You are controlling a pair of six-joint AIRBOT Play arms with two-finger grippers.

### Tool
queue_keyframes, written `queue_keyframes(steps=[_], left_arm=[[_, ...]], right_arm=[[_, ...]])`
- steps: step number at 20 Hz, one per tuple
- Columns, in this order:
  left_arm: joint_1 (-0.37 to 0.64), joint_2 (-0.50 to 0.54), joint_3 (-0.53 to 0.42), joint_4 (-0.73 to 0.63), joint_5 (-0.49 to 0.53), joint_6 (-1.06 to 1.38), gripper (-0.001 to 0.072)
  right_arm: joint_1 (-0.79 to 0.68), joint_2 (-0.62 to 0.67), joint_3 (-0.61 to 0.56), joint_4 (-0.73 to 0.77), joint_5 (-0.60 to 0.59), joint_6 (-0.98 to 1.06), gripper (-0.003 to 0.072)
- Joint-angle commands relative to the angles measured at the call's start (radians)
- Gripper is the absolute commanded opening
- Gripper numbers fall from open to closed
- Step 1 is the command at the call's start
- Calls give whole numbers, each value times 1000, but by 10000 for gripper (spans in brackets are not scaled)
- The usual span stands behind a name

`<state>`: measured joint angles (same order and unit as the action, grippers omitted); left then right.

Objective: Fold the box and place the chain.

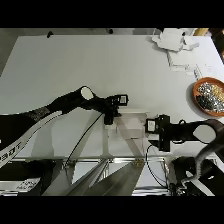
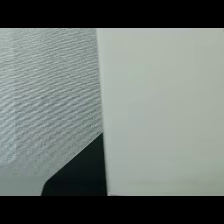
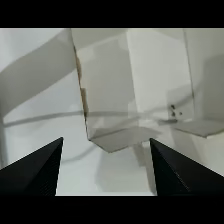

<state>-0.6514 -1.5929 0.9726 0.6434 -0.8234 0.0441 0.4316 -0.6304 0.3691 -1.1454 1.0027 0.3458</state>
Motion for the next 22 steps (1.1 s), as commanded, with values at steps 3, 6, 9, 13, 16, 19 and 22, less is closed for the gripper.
queue_keyframes(steps=[3,6,9,13,16,19,22], left_arm=[[-1,0,-1,0,0,0,11],[-1,0,0,0,-3,0,11],[-1,0,-1,0,-3,0,11],[-1,0,0,0,-3,0,11],[-1,0,0,0,-3,0,11],[-1,0,-1,0,-3,0,11],[-1,0,0,0,-3,0,11]], right_arm=[[182,31,-153,-105,-286,-68,678],[198,27,-179,-142,-362,16,678],[194,13,-168,-131,-447,24,678],[66,-39,-91,-70,-387,16,677],[-25,-96,-19,-66,-313,11,677],[-85,-143,1,53,-303,-122,677],[-164,-184,1,238,-282,-307,678]])
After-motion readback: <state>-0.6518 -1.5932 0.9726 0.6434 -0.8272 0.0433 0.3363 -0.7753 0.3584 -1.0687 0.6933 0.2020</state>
